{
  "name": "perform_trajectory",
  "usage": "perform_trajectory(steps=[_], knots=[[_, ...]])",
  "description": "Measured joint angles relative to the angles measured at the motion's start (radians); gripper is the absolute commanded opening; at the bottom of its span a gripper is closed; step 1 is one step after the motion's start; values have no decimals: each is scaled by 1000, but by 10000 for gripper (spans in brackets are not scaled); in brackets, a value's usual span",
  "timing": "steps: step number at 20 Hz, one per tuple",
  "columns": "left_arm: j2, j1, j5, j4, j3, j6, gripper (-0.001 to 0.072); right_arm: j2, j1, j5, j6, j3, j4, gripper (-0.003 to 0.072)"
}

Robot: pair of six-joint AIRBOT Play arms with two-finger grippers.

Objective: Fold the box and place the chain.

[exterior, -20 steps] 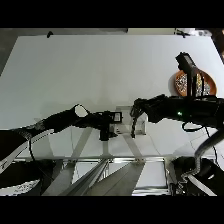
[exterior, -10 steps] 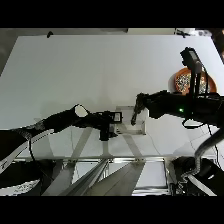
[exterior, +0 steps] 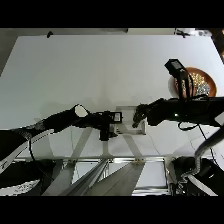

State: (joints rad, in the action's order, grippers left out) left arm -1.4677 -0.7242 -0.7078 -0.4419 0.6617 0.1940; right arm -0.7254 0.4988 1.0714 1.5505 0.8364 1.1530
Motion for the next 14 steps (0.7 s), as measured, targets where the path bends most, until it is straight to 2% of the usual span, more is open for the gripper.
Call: perform_trajectory(steps=[14], knots=[[0,0,0,0,0,0,150,-127,0,-28,-89,-159,27,6]])
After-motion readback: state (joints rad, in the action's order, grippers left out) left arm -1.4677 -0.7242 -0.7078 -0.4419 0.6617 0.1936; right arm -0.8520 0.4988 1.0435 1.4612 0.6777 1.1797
